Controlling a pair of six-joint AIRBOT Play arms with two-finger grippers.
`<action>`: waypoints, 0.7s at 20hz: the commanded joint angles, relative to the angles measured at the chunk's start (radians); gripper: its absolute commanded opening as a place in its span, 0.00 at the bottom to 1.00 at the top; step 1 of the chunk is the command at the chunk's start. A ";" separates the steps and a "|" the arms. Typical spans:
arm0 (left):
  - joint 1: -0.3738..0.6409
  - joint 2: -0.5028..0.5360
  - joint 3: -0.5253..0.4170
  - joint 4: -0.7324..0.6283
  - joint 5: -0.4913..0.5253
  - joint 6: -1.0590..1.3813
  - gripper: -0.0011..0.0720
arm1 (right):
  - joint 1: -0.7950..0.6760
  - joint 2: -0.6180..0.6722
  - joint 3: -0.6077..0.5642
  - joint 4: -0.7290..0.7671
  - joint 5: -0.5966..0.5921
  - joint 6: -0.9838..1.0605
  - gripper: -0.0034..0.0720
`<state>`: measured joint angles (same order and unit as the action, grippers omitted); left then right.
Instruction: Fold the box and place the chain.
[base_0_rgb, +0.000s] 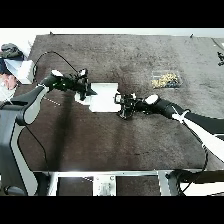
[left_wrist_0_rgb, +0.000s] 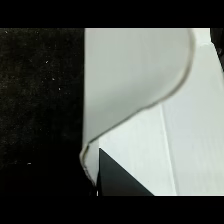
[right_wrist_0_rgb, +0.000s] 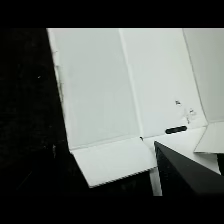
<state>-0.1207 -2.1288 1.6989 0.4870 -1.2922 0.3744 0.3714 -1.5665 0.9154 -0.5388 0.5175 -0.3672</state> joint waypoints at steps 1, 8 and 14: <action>0.000 -0.001 0.000 0.000 0.000 0.000 0.03 | 0.006 -0.003 0.001 -0.030 -0.016 0.001 0.97; 0.000 -0.001 0.000 -0.001 0.000 0.000 0.03 | 0.005 -0.003 0.031 -0.011 -0.077 0.012 0.97; 0.000 -0.001 0.000 0.000 0.000 0.000 0.03 | -0.010 -0.003 0.116 -0.015 0.013 0.026 0.97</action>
